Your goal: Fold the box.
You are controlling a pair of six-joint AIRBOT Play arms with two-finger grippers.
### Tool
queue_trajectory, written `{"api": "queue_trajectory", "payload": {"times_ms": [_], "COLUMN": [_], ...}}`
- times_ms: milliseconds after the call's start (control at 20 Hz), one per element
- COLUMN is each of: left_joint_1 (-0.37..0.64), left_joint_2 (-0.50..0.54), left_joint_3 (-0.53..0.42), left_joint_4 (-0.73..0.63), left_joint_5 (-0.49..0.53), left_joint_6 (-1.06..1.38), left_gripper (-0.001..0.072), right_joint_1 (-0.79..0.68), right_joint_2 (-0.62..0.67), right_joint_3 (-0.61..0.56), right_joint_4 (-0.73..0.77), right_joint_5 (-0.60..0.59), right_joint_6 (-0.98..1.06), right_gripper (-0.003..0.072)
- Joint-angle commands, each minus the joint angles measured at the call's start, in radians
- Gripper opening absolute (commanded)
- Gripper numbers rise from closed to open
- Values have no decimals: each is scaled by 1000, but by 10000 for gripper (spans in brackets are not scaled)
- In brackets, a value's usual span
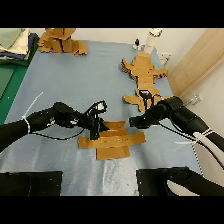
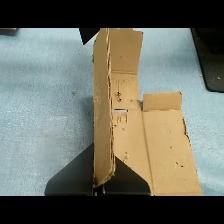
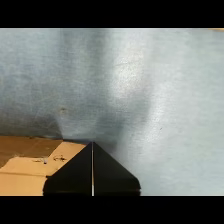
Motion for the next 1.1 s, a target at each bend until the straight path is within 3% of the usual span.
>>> {"api": "queue_trajectory", "payload": {"times_ms": [0,250,400,700,800,1050], "left_joint_1": [0,0,0,0,0,0], "left_joint_2": [0,0,0,0,0,0], "left_joint_3": [1,1,1,1,1,1], "left_joint_4": [0,0,0,0,0,0], "left_joint_5": [-8,-8,-8,-7,-8,-8], "left_joint_6": [-2,-2,-2,-1,-1,-1], "left_gripper": [12,12,12,12,12,12], "right_joint_1": [1,1,0,2,11,176], "right_joint_2": [-1,-1,-1,9,67,359], "right_joint_3": [-11,-116,-177,-193,-179,-177], "right_joint_4": [63,74,33,19,60,125], "right_joint_5": [-42,-37,27,78,39,-4], "right_joint_6": [-27,-27,-26,-27,-26,28], "right_gripper": [2,2,2,2,1,0]}}
